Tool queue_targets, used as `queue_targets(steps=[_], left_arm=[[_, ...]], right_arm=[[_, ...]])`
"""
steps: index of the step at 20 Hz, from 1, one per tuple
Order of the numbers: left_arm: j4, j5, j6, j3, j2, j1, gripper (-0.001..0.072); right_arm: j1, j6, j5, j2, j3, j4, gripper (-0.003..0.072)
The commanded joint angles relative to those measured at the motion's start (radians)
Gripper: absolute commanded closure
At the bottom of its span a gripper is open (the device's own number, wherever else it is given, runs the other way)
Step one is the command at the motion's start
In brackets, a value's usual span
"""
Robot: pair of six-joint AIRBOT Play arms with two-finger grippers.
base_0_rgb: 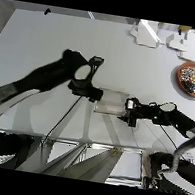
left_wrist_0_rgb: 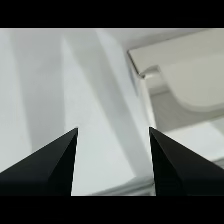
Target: Fold the box and place the chain.
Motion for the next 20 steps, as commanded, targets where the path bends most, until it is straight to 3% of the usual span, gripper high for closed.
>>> queue_targets(steps=[1,3,4,6,8,10,13,15,20], left_arm=[[-0.019,-0.103,0.288,-0.022,0.148,0.072,0.0215],[-0.033,-0.045,0.570,-0.078,0.211,0.125,0.0184],[-0.068,0.013,0.816,-0.124,0.229,0.153,0.0126],[-0.169,0.127,1.326,-0.241,0.237,0.200,0.0083],[-0.336,0.278,1.756,-0.369,0.224,0.225,0.0101],[-0.518,0.363,1.991,-0.456,0.190,0.234,0.0142],[-0.644,0.445,2.127,-0.494,0.104,0.249,0.0123],[-0.695,0.531,2.127,-0.494,0.046,0.251,0.0016],[-0.789,0.625,2.277,-0.514,-0.019,0.223,0.0014]], right_arm=[[0.000,0.000,0.000,0.000,0.001,0.001,0.0423],[0.000,0.000,0.000,0.000,0.001,0.001,0.0423],[0.000,0.000,0.000,0.000,0.001,0.001,0.0423],[0.000,0.000,0.000,0.000,0.001,0.001,0.0423],[0.000,0.000,0.000,0.000,0.001,0.001,0.0423],[0.000,0.000,0.000,0.000,0.001,0.001,0.0423],[0.000,0.000,0.000,0.000,0.001,0.001,0.0423],[0.000,0.000,-0.001,0.000,0.001,0.001,0.0423],[0.000,0.000,-0.001,0.000,0.001,0.001,0.0423]])
